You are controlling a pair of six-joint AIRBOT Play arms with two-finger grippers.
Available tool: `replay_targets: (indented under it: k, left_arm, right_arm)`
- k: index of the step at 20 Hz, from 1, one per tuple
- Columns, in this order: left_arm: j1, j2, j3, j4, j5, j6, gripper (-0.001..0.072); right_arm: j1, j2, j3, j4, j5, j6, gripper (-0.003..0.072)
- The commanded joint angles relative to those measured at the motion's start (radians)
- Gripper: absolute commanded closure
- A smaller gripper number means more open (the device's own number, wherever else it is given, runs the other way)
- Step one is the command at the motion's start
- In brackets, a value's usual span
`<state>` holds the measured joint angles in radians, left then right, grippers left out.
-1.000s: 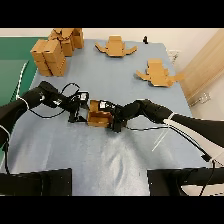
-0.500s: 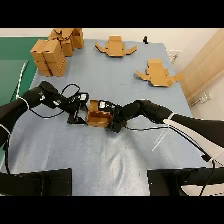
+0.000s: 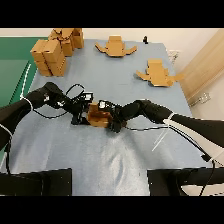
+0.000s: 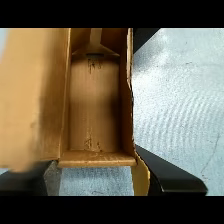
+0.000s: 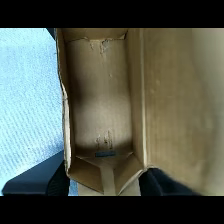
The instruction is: Fold the box.
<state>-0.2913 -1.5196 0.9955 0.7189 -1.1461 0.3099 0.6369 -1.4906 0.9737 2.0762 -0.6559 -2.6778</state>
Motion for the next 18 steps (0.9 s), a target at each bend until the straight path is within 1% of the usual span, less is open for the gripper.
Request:
replay_targets:
  k: [1,5,6,7,8,9,10,11,12,15,16,17,18]
  left_arm:
    - [-0.005,-0.001,-0.001,0.050,-0.004,-0.024,0.0537]
    - [-0.006,-0.002,-0.005,0.062,-0.032,-0.023,0.0536]
    - [-0.006,-0.006,-0.009,0.065,-0.032,-0.023,0.0537]
    - [-0.006,-0.012,-0.012,0.066,-0.032,-0.024,0.0538]
    - [-0.006,-0.018,-0.013,0.066,-0.033,-0.024,0.0538]
    - [-0.008,-0.024,-0.013,0.066,-0.034,-0.024,0.0540]
    - [-0.008,-0.026,-0.013,0.065,-0.035,-0.027,0.0595]
    - [-0.008,-0.026,-0.013,0.067,-0.034,-0.032,0.0684]
    - [-0.008,-0.026,-0.013,0.067,-0.034,-0.039,0.0684]
    - [-0.008,-0.026,-0.013,0.067,-0.042,-0.039,0.0683]
    - [-0.008,-0.026,-0.013,0.067,-0.042,-0.039,0.0493]
    - [-0.008,-0.026,-0.013,0.065,-0.037,-0.048,0.0234]
    - [-0.008,-0.026,-0.013,0.065,-0.023,-0.063,0.0173]
  right_arm:
    - [0.000,0.000,-0.001,0.000,0.000,-0.001,0.0675]
    - [0.000,0.000,0.000,0.000,0.000,0.000,0.0671]
    - [-0.001,0.001,0.000,0.000,-0.002,0.000,0.0582]
    - [-0.002,0.002,0.000,0.000,-0.005,0.002,0.0310]
    - [-0.006,0.004,0.000,-0.005,-0.005,0.029,0.0087]
    - [-0.010,0.007,0.000,-0.011,-0.011,0.066,0.0075]
    - [-0.016,0.014,0.000,-0.024,-0.030,0.093,0.0071]
    - [-0.025,0.023,0.000,-0.027,-0.053,0.107,0.0070]
    - [-0.036,0.035,0.000,-0.028,-0.071,0.122,0.0070]
    - [-0.045,0.055,0.000,-0.026,-0.064,0.138,0.0070]
    - [-0.045,0.053,0.000,-0.023,-0.060,0.138,0.0071]
    - [-0.045,0.051,0.000,-0.019,-0.060,0.138,0.0072]
    - [-0.045,0.051,0.000,-0.019,-0.061,0.138,0.0072]
